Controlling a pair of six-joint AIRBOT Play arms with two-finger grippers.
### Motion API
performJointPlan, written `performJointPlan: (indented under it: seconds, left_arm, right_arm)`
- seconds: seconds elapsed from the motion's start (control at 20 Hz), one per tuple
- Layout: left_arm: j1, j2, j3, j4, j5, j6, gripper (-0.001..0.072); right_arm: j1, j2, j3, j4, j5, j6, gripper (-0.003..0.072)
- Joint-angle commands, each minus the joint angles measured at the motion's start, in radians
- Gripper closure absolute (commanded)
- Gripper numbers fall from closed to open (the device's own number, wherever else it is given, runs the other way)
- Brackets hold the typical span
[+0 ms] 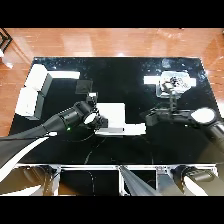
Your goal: Fold the box and place the chain.
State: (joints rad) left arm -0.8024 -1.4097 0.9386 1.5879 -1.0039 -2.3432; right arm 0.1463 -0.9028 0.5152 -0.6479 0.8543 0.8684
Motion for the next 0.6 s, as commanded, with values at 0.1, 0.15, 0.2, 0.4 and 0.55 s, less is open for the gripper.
performJointPlan:
  seconds: [0.1, 0.15, 0.2, 0.4, 0.55]
  left_arm:
    - [0.001, 0.000, -0.001, 0.000, -0.003, 0.001, 0.0691]
    - [0.000, 0.000, -0.001, 0.000, -0.006, 0.003, 0.0691]
    - [0.001, 0.000, -0.001, 0.000, -0.007, 0.005, 0.0691]
    - [0.000, 0.000, -0.001, 0.000, -0.007, 0.005, 0.0691]
    - [0.000, 0.000, -0.001, 0.000, -0.007, 0.005, 0.0691]
  right_arm:
    - [-0.191, 0.021, -0.086, -0.328, 0.130, 0.550, 0.0668]
    - [-0.190, 0.007, -0.106, -0.328, 0.137, 0.560, 0.0668]
    - [-0.190, -0.014, -0.117, -0.322, 0.149, 0.573, 0.0668]
    - [-0.180, -0.163, -0.122, -0.192, 0.146, 0.538, 0.0669]
    - [-0.126, -0.275, -0.118, 0.024, 0.156, 0.364, 0.0669]
